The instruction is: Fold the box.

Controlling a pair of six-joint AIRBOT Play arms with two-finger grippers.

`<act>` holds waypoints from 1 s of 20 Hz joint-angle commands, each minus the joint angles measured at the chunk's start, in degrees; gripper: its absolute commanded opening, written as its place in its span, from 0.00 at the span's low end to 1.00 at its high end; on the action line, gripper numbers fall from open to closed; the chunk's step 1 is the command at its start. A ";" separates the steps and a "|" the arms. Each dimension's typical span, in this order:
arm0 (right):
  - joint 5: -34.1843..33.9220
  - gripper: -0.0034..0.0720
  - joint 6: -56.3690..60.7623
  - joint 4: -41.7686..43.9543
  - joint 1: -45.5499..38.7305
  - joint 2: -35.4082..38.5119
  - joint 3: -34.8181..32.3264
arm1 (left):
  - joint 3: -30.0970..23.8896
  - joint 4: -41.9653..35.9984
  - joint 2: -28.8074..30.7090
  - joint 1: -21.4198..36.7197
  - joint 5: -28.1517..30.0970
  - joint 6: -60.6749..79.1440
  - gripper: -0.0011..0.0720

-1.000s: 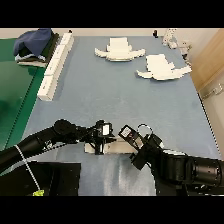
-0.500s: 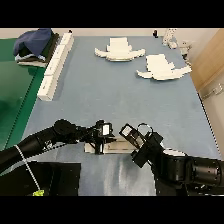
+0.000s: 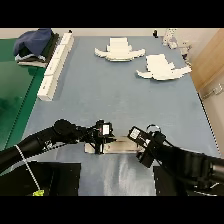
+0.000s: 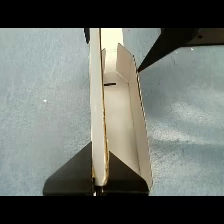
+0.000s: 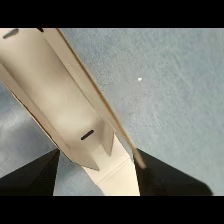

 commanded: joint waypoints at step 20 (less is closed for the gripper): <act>3.04 1.00 -98.79 59.95 -44.41 -9.49 -2.27 | 0.02 0.02 0.04 -0.04 -0.02 0.00 0.03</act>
